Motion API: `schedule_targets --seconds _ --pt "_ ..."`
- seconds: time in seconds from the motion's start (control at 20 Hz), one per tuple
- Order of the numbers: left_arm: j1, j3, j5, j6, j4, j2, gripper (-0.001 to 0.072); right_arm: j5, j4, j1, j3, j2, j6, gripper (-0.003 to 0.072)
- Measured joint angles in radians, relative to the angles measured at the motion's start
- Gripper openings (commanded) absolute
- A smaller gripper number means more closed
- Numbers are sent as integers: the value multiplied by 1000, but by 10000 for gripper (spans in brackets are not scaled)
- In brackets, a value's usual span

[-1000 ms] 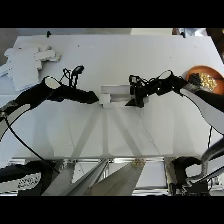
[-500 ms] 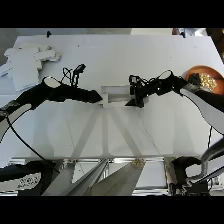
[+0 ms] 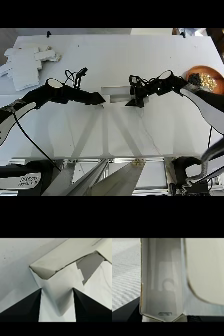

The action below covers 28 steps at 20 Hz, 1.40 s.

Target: Fold the box and place the chain.

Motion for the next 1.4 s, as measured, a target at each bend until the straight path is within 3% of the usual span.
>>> schedule_targets --seconds 0.65,1.25,1.3,1.4 --pt "-29 0 58 19 -103 -33 462 0 0 -1 0 0 2 456" --pt "-31 -1 123 -80 2 -38 452 -1 4 0 0 0 1 456" --pt "-31 -1 122 -84 4 -37 405 -1 4 0 0 0 1 456" --pt "-32 -1 118 -88 5 -32 395 0 4 0 0 0 1 456"
